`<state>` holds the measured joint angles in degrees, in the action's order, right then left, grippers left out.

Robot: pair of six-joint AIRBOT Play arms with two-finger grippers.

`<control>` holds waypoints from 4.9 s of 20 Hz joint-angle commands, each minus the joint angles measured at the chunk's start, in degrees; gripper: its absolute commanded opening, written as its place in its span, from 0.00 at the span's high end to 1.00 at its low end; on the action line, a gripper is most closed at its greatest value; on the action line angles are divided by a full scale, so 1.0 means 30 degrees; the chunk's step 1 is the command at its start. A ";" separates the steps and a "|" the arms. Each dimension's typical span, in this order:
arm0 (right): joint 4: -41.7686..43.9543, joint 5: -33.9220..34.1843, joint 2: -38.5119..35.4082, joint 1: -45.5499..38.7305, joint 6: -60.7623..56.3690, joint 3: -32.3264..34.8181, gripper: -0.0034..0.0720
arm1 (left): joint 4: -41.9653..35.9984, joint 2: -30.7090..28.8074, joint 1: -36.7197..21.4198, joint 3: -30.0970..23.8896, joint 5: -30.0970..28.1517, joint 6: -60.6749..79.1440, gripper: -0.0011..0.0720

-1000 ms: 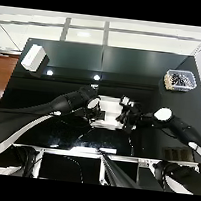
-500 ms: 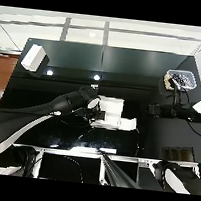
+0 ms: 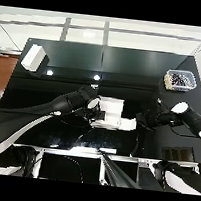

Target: Fold the box and place the chain.

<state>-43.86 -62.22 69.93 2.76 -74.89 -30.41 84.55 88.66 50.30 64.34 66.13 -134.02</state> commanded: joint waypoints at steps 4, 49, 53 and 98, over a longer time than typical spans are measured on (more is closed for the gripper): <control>0.3891 -0.3701 0.0809 -0.0459 0.5712 -0.1967 0.87 | 0.0000 0.0007 -0.0015 0.0000 0.0058 0.0022 0.95; -1.1591 0.0248 0.2572 1.2684 -1.5205 -0.7468 0.53 | 0.0007 0.0007 -0.0015 0.0000 0.0058 0.0022 0.95; -1.1533 0.0240 0.2688 1.2684 -1.5948 -0.7468 0.53 | 0.0007 0.0007 -0.0015 0.0000 0.0058 0.0022 0.95; -2.4793 0.5340 -0.3679 0.0845 -1.4936 -0.7002 0.45 | 0.0080 0.0007 -0.0015 0.0000 0.0124 0.0022 0.95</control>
<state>-109.47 -58.22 56.93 17.32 -117.21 -51.86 84.77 88.66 50.30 64.34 66.61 -133.95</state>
